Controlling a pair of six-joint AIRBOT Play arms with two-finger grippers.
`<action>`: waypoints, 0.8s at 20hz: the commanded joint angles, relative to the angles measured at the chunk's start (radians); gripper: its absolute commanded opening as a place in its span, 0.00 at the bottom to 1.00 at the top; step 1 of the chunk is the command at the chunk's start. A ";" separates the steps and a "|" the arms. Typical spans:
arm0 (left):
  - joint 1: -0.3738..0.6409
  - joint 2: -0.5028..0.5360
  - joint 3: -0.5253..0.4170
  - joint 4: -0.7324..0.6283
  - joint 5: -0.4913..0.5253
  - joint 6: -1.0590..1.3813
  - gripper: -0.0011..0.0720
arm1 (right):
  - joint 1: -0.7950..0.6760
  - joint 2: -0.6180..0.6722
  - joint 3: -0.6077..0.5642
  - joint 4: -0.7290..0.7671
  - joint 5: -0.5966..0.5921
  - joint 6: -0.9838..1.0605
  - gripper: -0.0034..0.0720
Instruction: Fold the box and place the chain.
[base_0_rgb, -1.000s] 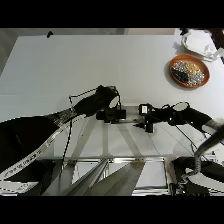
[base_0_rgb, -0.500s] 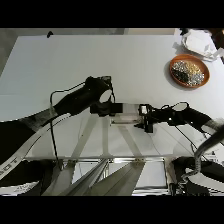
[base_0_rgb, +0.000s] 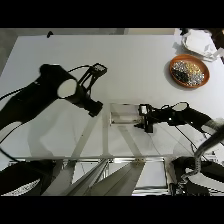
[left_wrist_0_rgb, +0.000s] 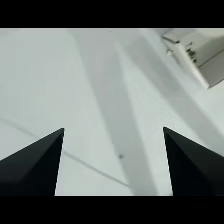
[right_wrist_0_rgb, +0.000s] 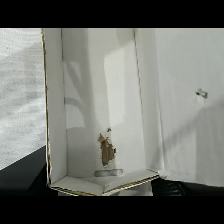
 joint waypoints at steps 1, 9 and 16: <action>0.084 0.081 -0.131 -0.101 0.128 0.477 0.98 | 0.000 0.000 0.000 0.000 0.000 0.000 0.59; 0.115 -0.126 -0.264 -0.613 0.406 1.295 0.98 | -0.001 0.000 0.000 0.000 0.000 0.000 0.59; 0.116 -0.244 -0.265 -0.670 0.408 1.533 0.99 | 0.000 0.000 0.000 0.000 0.000 0.000 0.59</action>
